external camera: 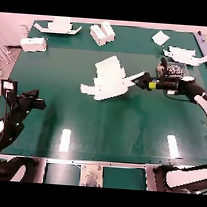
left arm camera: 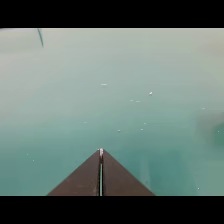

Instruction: Fold the box and place the chain.

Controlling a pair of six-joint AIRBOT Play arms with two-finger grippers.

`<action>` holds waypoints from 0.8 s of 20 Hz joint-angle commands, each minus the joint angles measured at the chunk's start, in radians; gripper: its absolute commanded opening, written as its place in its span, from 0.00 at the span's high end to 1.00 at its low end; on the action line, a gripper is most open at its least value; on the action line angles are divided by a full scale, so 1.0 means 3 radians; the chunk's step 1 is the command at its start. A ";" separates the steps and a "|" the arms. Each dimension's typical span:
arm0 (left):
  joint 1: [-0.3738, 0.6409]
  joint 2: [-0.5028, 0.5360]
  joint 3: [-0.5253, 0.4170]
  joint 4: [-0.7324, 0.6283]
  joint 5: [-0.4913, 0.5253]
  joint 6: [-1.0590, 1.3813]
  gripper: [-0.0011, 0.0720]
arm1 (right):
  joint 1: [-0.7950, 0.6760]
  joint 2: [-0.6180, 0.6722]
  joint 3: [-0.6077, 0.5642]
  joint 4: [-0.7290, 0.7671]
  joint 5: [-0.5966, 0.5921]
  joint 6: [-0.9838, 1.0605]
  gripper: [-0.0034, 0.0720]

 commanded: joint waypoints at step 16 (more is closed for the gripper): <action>0.0000 0.0003 -0.0001 -0.0001 -0.0089 0.0001 0.96 | 0.0507 0.0064 -0.0492 0.0201 -0.1380 -0.0496 0.95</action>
